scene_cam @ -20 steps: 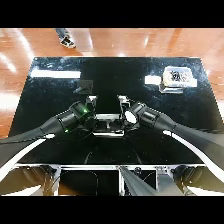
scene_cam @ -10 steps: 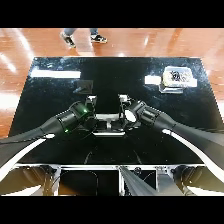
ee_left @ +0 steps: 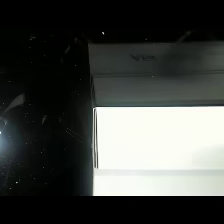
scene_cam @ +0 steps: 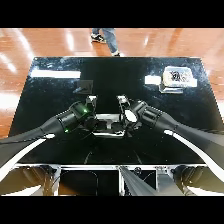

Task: Fold the box and place the chain.

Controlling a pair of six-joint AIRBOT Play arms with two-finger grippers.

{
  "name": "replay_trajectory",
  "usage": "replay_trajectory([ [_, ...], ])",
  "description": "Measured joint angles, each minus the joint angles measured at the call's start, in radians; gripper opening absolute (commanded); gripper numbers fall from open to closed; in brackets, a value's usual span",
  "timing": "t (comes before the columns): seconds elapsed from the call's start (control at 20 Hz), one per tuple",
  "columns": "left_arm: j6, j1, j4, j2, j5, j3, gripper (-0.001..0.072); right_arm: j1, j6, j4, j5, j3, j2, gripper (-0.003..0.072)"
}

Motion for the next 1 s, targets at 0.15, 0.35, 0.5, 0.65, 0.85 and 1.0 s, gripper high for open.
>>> replay_trajectory([
  [0.15,0.0,0.0,0.0,0.0,0.0,0.0,0.0024,0.0,-0.064,-0.058,0.097,-0.011,0.083,0.0569],
  [0.35,-0.003,0.0,0.0,0.0,-0.001,0.0,0.0025,-0.002,-0.093,-0.133,0.193,-0.032,0.263,0.057],
  [0.5,-0.002,0.0,0.0,0.0,-0.001,0.0,0.0024,-0.006,-0.09,-0.171,0.266,-0.039,0.389,0.057],
  [0.65,-0.002,0.0,0.0,0.0,-0.001,0.0,0.0025,-0.036,-0.073,-0.215,0.336,-0.042,0.489,0.0569],
  [0.85,-0.002,0.0,0.0,0.0,0.0,0.0,0.0024,-0.087,-0.056,-0.226,0.355,-0.068,0.546,0.057],
  [1.0,-0.001,0.0,0.0,0.0,0.001,0.0,0.0025,-0.1,-0.041,-0.116,0.237,-0.133,0.527,0.0569],
])
